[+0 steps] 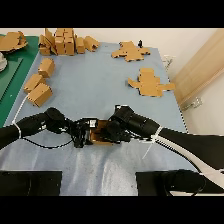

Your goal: Fold the box.

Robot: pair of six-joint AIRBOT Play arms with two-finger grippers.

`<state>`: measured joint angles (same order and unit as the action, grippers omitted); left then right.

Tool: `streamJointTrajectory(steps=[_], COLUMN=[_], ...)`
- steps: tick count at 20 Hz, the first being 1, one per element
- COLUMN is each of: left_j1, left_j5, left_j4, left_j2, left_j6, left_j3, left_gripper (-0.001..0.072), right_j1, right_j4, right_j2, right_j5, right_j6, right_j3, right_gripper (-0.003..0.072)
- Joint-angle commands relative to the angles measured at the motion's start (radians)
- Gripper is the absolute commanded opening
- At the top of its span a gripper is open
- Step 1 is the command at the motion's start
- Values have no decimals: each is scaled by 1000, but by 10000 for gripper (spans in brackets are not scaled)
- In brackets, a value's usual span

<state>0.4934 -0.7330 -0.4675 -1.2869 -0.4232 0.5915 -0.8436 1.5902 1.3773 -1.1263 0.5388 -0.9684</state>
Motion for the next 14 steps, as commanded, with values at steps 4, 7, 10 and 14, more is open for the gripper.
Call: streamJointTrajectory(steps=[4, 7, 10, 14], left_j1=[-1, -1, 0, 0], left_j5=[0, 0, 0, 0], left_j4=[0, 0, 0, 0], left_j2=[0, 0, 0, 0], left_j6=[3, 3, 3, 3], left_j3=[0, 0, 0, 0], left_gripper=[381, 380, 380, 380], right_j1=[0, 0, 1, 1], right_j4=[-8, -13, -39, -51], right_j2=[-3, -17, -28, -92], right_j5=[20, 14, -49, -77], right_j6=[21, 31, 30, 28], right_j3=[-5, -28, -51, -58], right_gripper=[352, 366, 388, 424])
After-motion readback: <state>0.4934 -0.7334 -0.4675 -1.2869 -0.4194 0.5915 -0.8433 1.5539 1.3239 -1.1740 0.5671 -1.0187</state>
